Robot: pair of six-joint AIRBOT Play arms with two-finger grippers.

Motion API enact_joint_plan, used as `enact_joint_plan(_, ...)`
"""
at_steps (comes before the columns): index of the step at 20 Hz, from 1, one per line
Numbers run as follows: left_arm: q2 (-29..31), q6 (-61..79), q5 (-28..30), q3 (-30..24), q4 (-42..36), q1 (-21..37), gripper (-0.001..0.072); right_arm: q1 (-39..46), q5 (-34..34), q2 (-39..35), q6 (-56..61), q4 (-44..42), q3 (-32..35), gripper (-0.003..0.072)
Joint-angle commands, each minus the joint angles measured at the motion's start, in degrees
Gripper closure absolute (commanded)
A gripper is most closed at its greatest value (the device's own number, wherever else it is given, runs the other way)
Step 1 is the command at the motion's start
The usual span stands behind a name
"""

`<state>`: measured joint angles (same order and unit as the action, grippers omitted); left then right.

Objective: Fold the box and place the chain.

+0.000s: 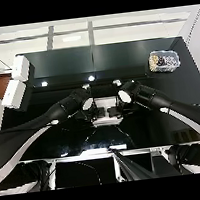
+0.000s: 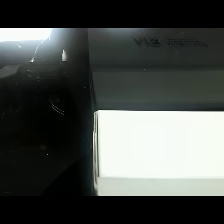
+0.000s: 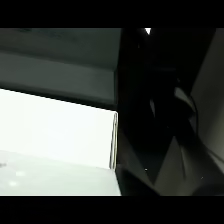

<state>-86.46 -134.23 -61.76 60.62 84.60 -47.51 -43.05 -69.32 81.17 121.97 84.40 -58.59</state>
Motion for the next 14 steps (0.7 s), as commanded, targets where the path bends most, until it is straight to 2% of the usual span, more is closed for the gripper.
enact_joint_plan(1, 0.0, 0.0, 0.0, 0.0, 0.0, 0.0, 0.0677, -0.3, -0.8, 1.0, 3.0, -0.3, -0.5, 0.0506)
enact_joint_plan(14, 0.0, 0.0, 0.0, 0.0, 0.0, 0.0, 0.0677, -0.3, 1.6, 2.9, 5.6, -1.9, -0.5, 0.0506)
